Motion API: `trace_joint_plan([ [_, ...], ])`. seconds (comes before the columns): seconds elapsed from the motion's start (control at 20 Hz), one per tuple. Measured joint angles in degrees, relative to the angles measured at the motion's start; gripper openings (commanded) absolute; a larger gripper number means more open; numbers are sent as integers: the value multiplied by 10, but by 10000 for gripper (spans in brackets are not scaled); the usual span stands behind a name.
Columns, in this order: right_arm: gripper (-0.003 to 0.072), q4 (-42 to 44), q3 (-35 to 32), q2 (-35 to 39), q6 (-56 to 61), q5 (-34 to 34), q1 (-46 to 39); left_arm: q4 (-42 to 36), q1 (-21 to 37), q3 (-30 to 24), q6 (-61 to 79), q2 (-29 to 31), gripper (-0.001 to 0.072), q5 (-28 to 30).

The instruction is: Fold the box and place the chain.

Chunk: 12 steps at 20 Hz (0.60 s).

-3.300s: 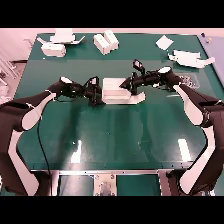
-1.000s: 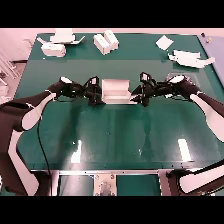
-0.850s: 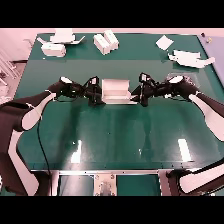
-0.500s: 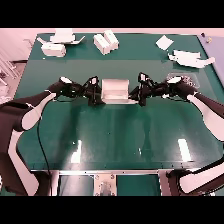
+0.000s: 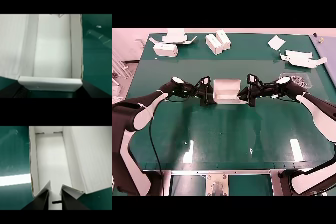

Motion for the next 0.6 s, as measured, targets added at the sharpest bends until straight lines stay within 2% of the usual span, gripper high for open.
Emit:
trace_joint_plan([
  [0.3, 235, 19, 0, -14, -24, -2, 7, 0, 0, 0, 1, 0, 517, 0],
  [0.4, 294, 24, 0, -18, -33, -2, 8, 0, 0, 0, 1, 0, 516, 0],
  [0.5, 305, 27, 0, -20, -38, -1, 9, 0, 0, 0, 1, 0, 516, 0],
  [0.55, 364, 29, 0, -21, -41, -1, 9, 0, 0, 0, 0, 0, 516, 0],
  [0.6, 384, 30, 0, -21, -44, -1, 9, 0, 0, 0, 0, 0, 517, 0],
])
